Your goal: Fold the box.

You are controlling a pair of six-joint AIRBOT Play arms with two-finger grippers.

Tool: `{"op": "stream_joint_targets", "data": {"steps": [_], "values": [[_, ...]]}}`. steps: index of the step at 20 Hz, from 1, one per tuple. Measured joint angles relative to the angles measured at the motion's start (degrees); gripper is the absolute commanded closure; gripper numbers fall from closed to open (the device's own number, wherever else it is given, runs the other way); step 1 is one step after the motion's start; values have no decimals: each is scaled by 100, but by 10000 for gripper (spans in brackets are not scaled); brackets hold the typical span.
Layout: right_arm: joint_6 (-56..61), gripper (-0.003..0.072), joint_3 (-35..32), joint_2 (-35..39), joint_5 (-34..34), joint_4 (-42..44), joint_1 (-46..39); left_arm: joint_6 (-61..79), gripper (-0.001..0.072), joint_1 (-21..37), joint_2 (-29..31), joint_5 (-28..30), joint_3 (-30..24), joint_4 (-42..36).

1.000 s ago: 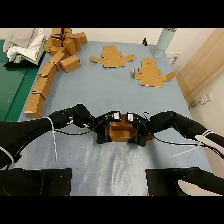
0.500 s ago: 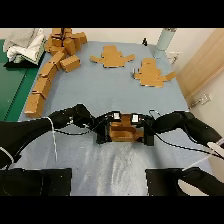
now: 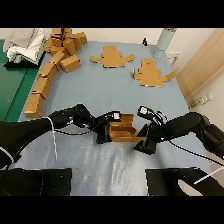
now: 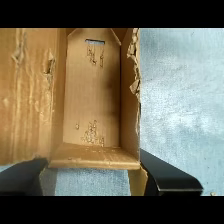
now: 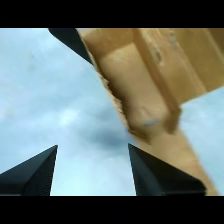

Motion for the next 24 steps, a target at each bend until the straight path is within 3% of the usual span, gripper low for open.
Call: {"op": "stream_joint_targets", "data": {"steps": [6, 7, 8, 9, 10, 11, 17, 24], "values": [[2081, -24, 0, 46, 11, 645, 214, -2, 264, 0, 0, 2, 0, 0], [2378, -10, 0, 48, 131, 675, 269, -2, 264, 0, 0, 2, 0, 0], [2664, 52, 0, 48, 280, 717, 321, -2, 265, 0, 0, 2, 0, 0], [2992, 249, 0, 46, 446, 750, 376, -2, 265, 0, 0, 2, 0, 0], [3303, 578, 0, 39, 621, 756, 420, -2, 265, 0, 0, 2, 0, 0], [3563, 680, 4, 26, 804, 785, 459, -2, 264, 0, 0, 2, 0, 0], [4157, 681, 476, -516, 2059, 573, 522, 0, 264, 0, -2, 2, 0, 0], [4135, 682, 1182, -2376, 2603, -256, 407, -2, 265, 0, 0, 2, 0, 0]]}}
